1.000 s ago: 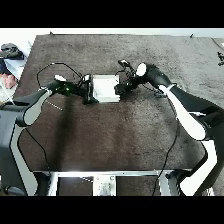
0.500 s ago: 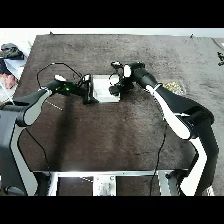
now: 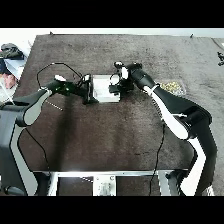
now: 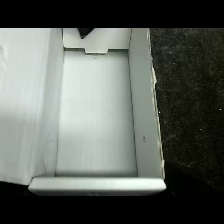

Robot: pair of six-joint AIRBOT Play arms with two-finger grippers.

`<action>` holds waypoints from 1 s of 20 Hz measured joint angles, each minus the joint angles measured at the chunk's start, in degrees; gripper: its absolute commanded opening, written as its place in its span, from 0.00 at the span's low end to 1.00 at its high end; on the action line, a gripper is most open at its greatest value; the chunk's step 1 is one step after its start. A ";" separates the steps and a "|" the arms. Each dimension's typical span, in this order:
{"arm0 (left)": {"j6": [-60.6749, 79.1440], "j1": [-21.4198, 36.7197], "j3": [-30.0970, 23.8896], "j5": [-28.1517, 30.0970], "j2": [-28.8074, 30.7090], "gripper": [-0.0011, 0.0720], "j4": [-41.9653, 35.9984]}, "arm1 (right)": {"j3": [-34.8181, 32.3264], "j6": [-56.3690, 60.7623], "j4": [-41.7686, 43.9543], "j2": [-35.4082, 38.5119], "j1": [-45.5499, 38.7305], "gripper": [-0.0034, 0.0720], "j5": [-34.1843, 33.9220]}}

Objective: Fold the box and place the chain.

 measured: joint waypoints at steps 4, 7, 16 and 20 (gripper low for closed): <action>0.00 0.00 0.00 -0.02 0.00 0.58 0.00 | 0.00 0.81 -0.15 -0.68 0.15 0.53 -0.52; 0.02 0.00 0.00 0.00 0.00 0.58 0.00 | 0.00 0.92 -0.35 -1.14 0.42 0.37 -1.01; 0.02 0.00 0.00 0.00 -0.02 0.58 0.00 | 0.02 1.25 -1.51 -1.62 0.61 0.36 -0.59; -0.02 -0.02 0.00 0.00 -0.02 0.58 -0.04 | 0.02 1.77 -2.21 -1.64 0.66 0.24 0.02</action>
